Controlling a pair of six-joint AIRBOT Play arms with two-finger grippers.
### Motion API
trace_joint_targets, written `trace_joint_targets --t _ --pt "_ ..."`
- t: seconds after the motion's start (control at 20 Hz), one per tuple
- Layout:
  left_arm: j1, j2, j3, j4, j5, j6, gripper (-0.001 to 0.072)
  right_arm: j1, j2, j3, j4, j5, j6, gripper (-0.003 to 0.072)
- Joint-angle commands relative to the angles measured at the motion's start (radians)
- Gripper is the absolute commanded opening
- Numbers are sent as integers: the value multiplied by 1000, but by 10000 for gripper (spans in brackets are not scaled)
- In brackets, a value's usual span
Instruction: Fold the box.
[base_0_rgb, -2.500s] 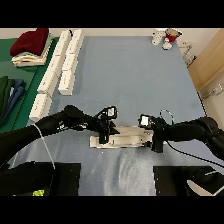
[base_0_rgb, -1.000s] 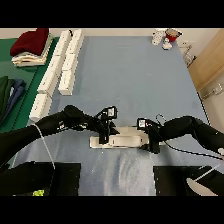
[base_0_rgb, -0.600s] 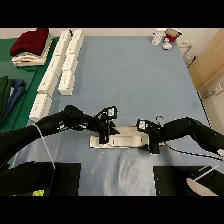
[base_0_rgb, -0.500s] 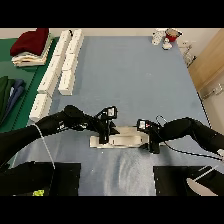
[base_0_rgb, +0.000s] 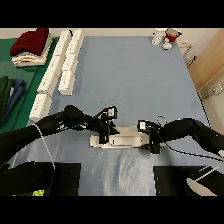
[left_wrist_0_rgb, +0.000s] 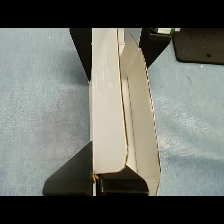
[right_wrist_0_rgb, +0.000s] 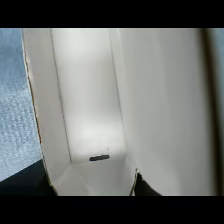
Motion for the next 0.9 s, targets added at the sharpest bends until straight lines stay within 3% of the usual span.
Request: trace_joint_targets --t 0.0,0.4,0.5,0.85 --pt "0 0 0 0 -1 0 13 0 34 1 10 3 0 631" --pt "0 0 0 0 -1 0 13 0 23 0 0 7 0 606" --pt "0 0 0 0 -2 0 12 1 0 0 0 8 0 522" --pt "0 0 0 0 -1 0 12 2 -16 -14 -2 8 0 553"
